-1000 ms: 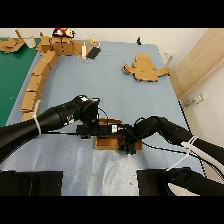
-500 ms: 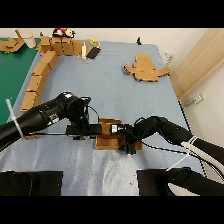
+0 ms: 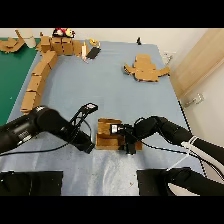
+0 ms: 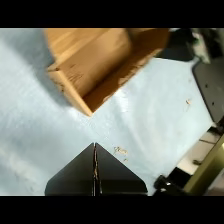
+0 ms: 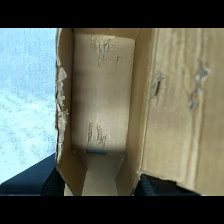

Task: Fold the box.

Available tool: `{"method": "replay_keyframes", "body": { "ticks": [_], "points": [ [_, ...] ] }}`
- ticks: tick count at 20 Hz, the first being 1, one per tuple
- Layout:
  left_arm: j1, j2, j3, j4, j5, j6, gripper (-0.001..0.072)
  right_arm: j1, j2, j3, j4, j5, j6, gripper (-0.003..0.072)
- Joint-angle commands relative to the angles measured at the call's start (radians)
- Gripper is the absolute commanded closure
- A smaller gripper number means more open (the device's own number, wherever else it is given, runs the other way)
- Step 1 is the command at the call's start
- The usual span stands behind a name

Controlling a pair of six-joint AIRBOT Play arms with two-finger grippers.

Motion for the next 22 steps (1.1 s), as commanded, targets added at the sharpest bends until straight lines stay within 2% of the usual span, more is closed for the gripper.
{"method": "replay_keyframes", "body": {
  "ticks": [1,4,6,8,9,11,12,14,16,19,22],
  "points": [
    [0.028,0.1,-0.12,-0.098,0.126,0.378,0.0699,0.001,-0.001,0.0,0.0,0.0,0.0,0.0229],
    [0.1,0.078,-0.171,-0.136,0.124,0.522,0.0701,0.001,-0.001,0.0,0.0,0.0,0.0,0.0228],
    [0.203,0.011,-0.173,-0.201,0.101,0.66,0.0701,0.001,-0.001,0.0,0.0,0.0,0.0,0.0229],
    [0.344,-0.105,-0.161,-0.352,-0.002,0.896,0.0701,0.001,-0.001,0.0,0.0,0.0,0.0,0.0228],
    [0.399,-0.163,-0.15,-0.469,-0.033,1.029,0.0701,0.001,-0.001,0.0,0.0,0.0,0.0,0.0229],
    [0.465,-0.265,-0.102,-0.652,-0.124,1.234,0.0699,0.001,-0.001,0.0,0.0,0.0,0.0,0.0228],
    [0.47,-0.299,-0.076,-0.687,-0.155,1.299,0.0699,0.0,-0.001,0.0,-0.004,0.0,0.0,0.0229],
    [0.454,-0.329,-0.054,-0.679,-0.151,1.451,0.0699,0.0,-0.001,0.0,-0.004,0.0,0.0,0.0229],
    [0.435,-0.329,-0.054,-0.586,-0.087,1.569,0.07,0.0,-0.001,0.0,-0.005,0.0,0.0,0.0228],
    [0.407,-0.301,-0.066,-0.42,0.006,1.538,0.0699,0.0,-0.001,0.0,-0.005,0.0,0.0,0.0228],
    [0.401,-0.213,-0.143,-0.405,0.13,1.567,0.07,0.0,-0.001,0.0,-0.006,0.0,0.0,0.0228]
  ]
}}
